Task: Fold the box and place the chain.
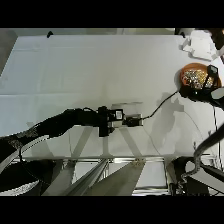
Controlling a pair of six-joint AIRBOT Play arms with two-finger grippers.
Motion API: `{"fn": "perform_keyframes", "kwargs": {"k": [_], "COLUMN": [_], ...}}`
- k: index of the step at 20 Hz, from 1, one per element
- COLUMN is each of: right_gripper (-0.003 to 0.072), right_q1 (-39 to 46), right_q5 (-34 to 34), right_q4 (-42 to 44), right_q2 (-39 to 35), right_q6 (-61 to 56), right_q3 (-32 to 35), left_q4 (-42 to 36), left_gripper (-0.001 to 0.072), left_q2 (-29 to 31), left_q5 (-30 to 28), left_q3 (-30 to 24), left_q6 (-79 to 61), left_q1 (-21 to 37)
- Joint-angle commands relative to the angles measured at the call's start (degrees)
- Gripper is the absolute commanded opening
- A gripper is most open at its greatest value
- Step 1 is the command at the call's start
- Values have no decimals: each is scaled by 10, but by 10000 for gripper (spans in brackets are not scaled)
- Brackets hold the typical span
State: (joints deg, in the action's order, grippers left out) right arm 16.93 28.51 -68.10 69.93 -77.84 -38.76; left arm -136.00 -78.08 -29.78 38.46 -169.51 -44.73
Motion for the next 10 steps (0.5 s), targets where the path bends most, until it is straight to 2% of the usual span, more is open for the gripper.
{"fn": "perform_keyframes", "kwargs": {"k": [1, 7, 10], "right_gripper": [318, 316, 267], "right_q1": [3, -12, -35], "right_q5": [-65, -126, -152], "right_q4": [11, 43, 60], "right_q2": [66, 113, 130], "right_q6": [-4, -3, -3], "right_q3": [-7, -36, -37], "left_q4": [0, 0, 0], "left_gripper": [135, 135, 135], "left_q2": [0, 0, 0], "left_q5": [0, 0, 0], "left_q3": [0, 0, 0], "left_q6": [0, 0, 0], "left_q1": [0, 0, 0]}}
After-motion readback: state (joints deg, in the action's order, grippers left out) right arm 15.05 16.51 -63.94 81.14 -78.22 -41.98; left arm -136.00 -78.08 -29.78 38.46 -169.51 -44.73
